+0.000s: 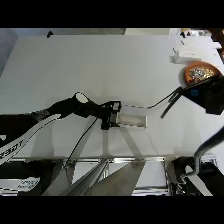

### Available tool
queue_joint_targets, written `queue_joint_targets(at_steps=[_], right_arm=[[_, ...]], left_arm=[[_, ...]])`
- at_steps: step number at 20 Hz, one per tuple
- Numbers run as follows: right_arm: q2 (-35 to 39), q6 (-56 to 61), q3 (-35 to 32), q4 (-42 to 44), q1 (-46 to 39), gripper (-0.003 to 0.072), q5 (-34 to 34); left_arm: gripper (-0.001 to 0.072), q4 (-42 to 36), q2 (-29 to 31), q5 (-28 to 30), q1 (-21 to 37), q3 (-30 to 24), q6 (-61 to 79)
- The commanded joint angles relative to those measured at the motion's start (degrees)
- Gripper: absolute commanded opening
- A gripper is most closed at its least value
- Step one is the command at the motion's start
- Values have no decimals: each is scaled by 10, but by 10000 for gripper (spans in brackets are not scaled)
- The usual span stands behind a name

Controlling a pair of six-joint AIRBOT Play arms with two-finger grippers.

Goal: Fold the box and place the chain.

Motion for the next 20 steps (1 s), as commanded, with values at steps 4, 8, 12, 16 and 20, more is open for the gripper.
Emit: queue_joint_targets(at_steps=[4,8,12,16,20], right_arm=[[20,-3,-103,0,70,16,-56],[20,-10,-136,0,84,16,-106],[20,-13,-147,0,84,16,-116],[20,-13,-149,4,84,16,-136],[19,-46,-193,54,84,17,-160]], left_arm=[[363,0,0,0,0,0,0],[363,0,0,0,0,0,0],[363,0,0,0,0,0,0],[363,0,0,0,0,0,0],[363,0,0,0,0,0,0]])
